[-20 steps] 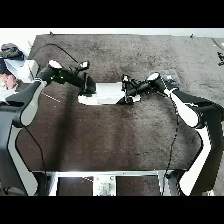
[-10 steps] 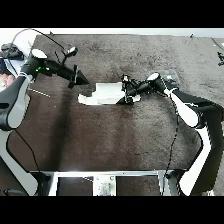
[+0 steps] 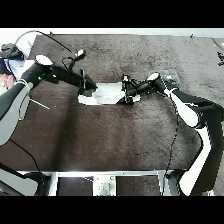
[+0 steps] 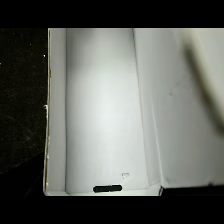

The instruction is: Fold the box and place the chain.

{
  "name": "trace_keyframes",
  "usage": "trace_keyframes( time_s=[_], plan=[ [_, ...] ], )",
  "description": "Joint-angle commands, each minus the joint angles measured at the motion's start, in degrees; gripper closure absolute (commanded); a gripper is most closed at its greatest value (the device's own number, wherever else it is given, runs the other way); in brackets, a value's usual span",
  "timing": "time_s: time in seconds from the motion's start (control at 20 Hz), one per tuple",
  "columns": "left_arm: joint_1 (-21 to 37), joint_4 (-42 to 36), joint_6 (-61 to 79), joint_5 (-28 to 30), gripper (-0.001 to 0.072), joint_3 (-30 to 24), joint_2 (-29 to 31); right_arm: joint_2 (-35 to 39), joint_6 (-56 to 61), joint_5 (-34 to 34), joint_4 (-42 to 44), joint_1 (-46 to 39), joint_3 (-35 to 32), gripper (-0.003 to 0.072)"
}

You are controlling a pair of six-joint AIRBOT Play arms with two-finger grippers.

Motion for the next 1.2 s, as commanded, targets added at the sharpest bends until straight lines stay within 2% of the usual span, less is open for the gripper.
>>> trace_keyframes(
  time_s=[0.0,0.2,0.45,0.8,0.95,1.15],
  plan=[
    [-2.6,-0.7,0.1,4.3,0.0703,-6.6,1.4,0.0,0.0,0.0,0.0,0.0,0.0,0.0213],
    [-5.1,-0.3,-7.3,9.8,0.0700,-8.0,1.3,0.0,0.0,0.0,0.0,0.0,0.0,0.0214],
    [-5.4,-0.4,-7.9,22.7,0.0699,-7.1,1.0,0.0,0.0,0.0,0.0,0.0,0.0,0.0213],
    [-5.0,0.5,-9.4,23.3,0.0699,5.1,-7.4,0.0,0.0,0.0,0.0,0.0,0.0,0.0213],
    [-4.9,1.1,-10.4,25.1,0.0699,6.5,-9.4,0.0,0.0,0.0,0.0,0.0,0.0,0.0214],
    [-4.9,1.4,-10.4,24.7,0.0699,6.4,-11.9,0.0,0.0,0.0,0.0,0.0,0.0,0.0213]
  ],
)
